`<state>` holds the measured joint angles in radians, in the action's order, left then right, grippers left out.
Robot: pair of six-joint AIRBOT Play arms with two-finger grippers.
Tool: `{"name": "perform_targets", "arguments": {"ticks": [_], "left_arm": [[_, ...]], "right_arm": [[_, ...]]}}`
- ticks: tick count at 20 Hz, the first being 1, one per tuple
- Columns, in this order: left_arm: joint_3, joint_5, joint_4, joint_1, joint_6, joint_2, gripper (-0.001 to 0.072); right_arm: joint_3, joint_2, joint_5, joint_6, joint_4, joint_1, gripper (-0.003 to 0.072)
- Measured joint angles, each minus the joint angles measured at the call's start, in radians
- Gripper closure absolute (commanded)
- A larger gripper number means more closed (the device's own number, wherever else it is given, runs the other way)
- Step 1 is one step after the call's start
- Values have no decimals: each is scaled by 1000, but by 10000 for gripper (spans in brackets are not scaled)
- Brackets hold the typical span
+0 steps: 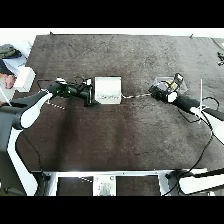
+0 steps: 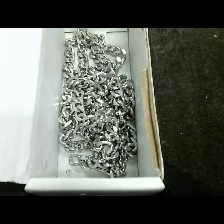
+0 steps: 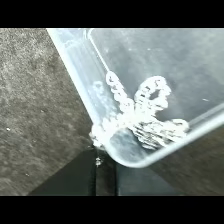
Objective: Fold the box and place the chain.
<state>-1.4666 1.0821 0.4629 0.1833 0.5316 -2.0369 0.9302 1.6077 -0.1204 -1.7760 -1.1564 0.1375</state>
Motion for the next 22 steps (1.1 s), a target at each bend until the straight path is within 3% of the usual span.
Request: {"name": "perform_targets", "arguments": {"ticks": [1,5,11,15,22], "left_arm": [[0,0,0,0,0,0,423],[0,0,0,0,0,0,424],[0,0,0,0,0,0,424],[0,0,0,0,0,0,424],[0,0,0,0,0,0,423]], "right_arm": [[6,6,0,0,2,-6,697],[18,-43,-3,3,8,-55,698],[21,-314,6,85,8,-226,697],[23,-449,74,114,7,-359,697],[121,-466,193,126,-4,-562,697]]}}
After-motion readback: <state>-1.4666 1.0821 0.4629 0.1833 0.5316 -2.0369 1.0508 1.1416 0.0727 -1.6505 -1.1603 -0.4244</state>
